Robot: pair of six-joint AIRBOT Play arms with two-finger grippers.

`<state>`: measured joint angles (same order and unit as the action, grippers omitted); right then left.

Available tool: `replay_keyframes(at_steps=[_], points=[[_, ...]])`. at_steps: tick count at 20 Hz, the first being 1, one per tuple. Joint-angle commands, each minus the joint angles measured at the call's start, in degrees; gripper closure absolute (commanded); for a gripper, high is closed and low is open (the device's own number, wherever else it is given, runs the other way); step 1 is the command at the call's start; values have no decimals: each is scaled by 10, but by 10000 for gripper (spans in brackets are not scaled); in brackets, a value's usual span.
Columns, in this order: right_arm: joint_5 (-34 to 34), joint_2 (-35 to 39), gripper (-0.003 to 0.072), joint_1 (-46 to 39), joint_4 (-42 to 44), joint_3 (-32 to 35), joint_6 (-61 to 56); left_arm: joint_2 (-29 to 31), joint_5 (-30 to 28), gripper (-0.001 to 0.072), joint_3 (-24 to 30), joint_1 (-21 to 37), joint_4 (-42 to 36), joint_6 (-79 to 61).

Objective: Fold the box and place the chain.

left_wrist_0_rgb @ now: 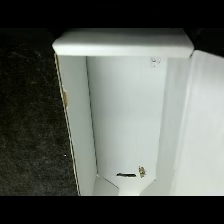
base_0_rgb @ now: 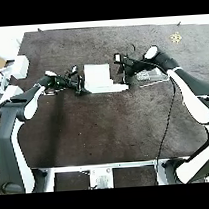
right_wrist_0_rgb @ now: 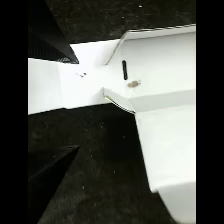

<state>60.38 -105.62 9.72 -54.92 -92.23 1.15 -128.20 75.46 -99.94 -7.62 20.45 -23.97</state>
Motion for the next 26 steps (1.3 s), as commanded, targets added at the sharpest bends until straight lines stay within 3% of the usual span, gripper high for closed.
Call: replay_keyframes(at_steps=[1,4,5,10,11,13,18,20,26], points=[[-6,-26,131,2,59,13,63,0,0,186,0,0,0,0],[-2,-44,132,2,94,13,68,0,0,186,0,0,0,0],[-2,-47,205,3,93,14,68,0,0,186,0,0,0,0],[0,-58,313,10,119,13,66,0,0,186,0,0,0,0],[0,-63,431,11,133,13,66,0,0,186,0,0,0,0],[0,-74,538,11,159,13,68,0,0,186,0,0,0,0],[-10,-89,535,27,194,13,69,0,0,186,0,0,0,0],[-35,-91,403,39,194,13,69,0,0,186,0,0,0,0],[-52,-91,401,44,194,13,71,0,0,186,0,0,0,0]])
